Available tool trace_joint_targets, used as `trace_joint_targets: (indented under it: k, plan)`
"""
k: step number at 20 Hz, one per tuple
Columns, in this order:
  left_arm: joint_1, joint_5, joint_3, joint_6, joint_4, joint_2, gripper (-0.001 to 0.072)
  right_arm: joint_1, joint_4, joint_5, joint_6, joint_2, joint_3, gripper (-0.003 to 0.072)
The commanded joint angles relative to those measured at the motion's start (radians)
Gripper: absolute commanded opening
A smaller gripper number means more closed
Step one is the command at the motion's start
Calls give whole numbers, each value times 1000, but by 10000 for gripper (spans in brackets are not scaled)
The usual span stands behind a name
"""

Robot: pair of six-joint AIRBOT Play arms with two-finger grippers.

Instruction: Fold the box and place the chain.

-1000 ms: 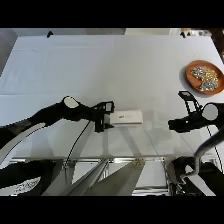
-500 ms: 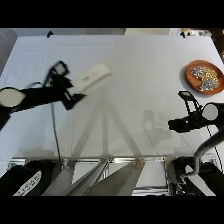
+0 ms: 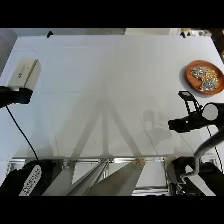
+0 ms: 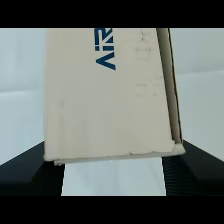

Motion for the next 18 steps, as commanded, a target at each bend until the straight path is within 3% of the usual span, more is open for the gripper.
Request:
trace_joint_targets:
  k: [1,6,15,16,17,18]
  plan:
    - [73,-59,-13,-100,56,-90,4,-1,0,0,0,-1,0,17]
    - [108,-83,-14,-143,55,-241,4,-1,0,0,0,-1,0,17]
    - [108,-137,-29,-144,94,-319,13,-1,0,0,0,-1,0,17]
    - [108,-142,-33,-143,93,-319,47,-1,0,0,0,-1,0,17]
    - [108,-151,-34,-144,91,-318,217,-1,0,0,0,-1,0,17]
    - [105,-158,-34,-144,80,-314,437,-1,0,0,0,-1,0,17]
